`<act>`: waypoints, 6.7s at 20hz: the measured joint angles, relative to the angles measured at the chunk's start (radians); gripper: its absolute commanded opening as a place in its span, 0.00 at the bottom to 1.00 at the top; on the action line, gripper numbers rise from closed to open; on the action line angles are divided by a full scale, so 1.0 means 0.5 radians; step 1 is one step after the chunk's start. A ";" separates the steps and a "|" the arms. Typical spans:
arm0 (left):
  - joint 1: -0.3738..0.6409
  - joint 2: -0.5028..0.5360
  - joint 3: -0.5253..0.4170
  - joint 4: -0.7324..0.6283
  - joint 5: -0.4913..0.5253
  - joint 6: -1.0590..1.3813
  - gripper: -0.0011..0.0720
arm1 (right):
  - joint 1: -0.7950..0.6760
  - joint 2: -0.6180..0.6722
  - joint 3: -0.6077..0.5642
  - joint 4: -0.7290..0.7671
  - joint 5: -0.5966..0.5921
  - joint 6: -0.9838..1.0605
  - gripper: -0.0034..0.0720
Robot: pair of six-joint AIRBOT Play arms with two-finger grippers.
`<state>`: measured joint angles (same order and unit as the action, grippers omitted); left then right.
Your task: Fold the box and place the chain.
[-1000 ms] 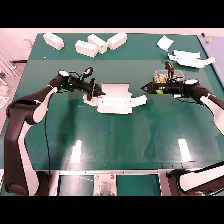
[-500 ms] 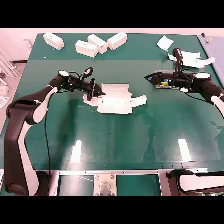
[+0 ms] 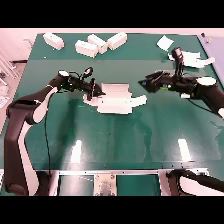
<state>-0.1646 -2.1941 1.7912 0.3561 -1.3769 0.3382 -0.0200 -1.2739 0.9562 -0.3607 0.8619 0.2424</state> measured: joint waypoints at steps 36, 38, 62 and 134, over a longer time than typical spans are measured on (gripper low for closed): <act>0.001 0.000 0.000 -0.003 0.002 0.001 0.04 | 0.915 -0.073 -0.516 -1.031 -1.181 -0.276 0.93; 0.001 0.000 -0.001 -0.003 0.002 0.001 0.04 | 0.903 -0.069 -0.499 -1.030 -1.227 -0.293 0.93; 0.001 0.000 -0.001 -0.002 0.001 0.000 0.04 | 0.449 -0.229 -0.181 -0.229 -0.563 -1.331 0.94; 0.000 0.000 0.000 -0.003 0.001 0.001 0.04 | 0.220 -1.238 0.774 -0.352 0.575 -1.433 0.81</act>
<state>-0.1646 -2.1941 1.7912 0.3546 -1.3766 0.3386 0.0898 -1.8927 1.3434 -0.5369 1.1492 -0.4740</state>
